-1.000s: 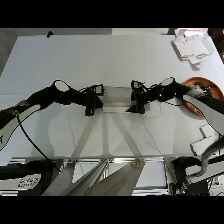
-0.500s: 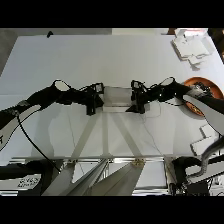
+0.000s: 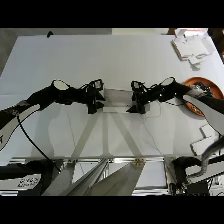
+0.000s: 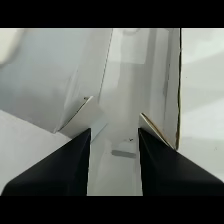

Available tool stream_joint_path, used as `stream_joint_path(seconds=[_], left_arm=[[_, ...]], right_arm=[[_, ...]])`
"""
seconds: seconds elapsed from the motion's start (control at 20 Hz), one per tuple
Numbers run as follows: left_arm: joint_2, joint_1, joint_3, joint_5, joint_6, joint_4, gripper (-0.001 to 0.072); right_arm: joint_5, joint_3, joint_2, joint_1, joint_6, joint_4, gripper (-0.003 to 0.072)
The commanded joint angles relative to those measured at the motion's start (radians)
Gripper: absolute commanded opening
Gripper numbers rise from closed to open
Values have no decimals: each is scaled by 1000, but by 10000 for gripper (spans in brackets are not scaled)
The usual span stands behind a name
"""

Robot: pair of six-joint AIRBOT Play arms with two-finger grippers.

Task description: Fold the box and place the chain.

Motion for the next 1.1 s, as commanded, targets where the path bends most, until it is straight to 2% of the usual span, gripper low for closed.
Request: stream_joint_path(seconds=[0.0,0.3,0.35,0.4,0.45,0.8,1.05], left_arm=[[0,-1,0,-24,0,-20,352],[0,-1,0,-29,0,-12,343],[0,-1,0,-29,0,-12,303],[0,-1,0,-29,0,-11,172],[0,-1,0,-29,1,-6,1],[18,3,0,-29,-71,192,10],[97,37,0,-37,-82,136,9]], right_arm=[[-6,0,-1,1,2,3,444],[-6,0,-1,1,2,3,444],[-6,0,-1,1,2,3,444],[-6,0,-1,1,2,3,444],[-6,0,-1,1,2,3,444],[-6,0,-1,1,2,3,444],[-6,0,-1,1,2,3,444]])
